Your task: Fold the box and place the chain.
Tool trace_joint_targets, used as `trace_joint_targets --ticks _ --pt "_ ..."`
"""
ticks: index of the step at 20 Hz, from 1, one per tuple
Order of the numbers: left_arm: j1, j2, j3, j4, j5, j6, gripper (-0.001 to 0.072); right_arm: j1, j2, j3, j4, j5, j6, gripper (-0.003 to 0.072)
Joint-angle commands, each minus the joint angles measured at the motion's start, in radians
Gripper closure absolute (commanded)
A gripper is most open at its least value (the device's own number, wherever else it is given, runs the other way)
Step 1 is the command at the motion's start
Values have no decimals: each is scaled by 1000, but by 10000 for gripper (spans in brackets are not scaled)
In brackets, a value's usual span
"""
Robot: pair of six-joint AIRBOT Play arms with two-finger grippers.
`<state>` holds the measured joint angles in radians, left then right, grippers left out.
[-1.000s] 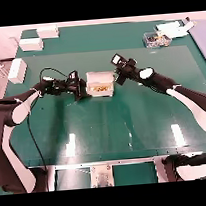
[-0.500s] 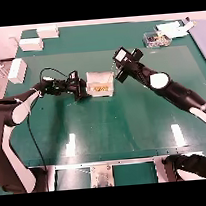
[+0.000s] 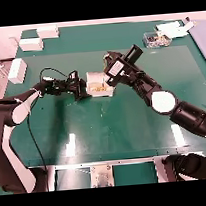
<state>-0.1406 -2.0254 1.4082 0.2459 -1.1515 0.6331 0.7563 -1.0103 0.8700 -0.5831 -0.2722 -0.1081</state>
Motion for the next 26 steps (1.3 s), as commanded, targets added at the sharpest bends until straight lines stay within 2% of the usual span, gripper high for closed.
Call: trace_joint_targets --ticks 1,4,8,11,17,19,26 --pt "1 0 0 0 0 0 227 53 10 42 -5 -90 -47 680" --pt "1 0 0 0 0 0 227 44 -8 124 -14 -89 -85 682" --pt "1 0 0 0 0 0 227 -15 -107 241 -66 -7 -87 682" --pt "1 0 0 0 1 0 227 -39 -171 313 -111 -3 -87 683" --pt "1 0 0 0 3 0 227 -66 -211 424 -144 40 -88 683" --pt "1 0 0 0 4 0 227 -89 -217 451 -143 84 -87 683" --pt "1 0 0 0 10 0 227 -124 -220 442 -158 110 -76 683"
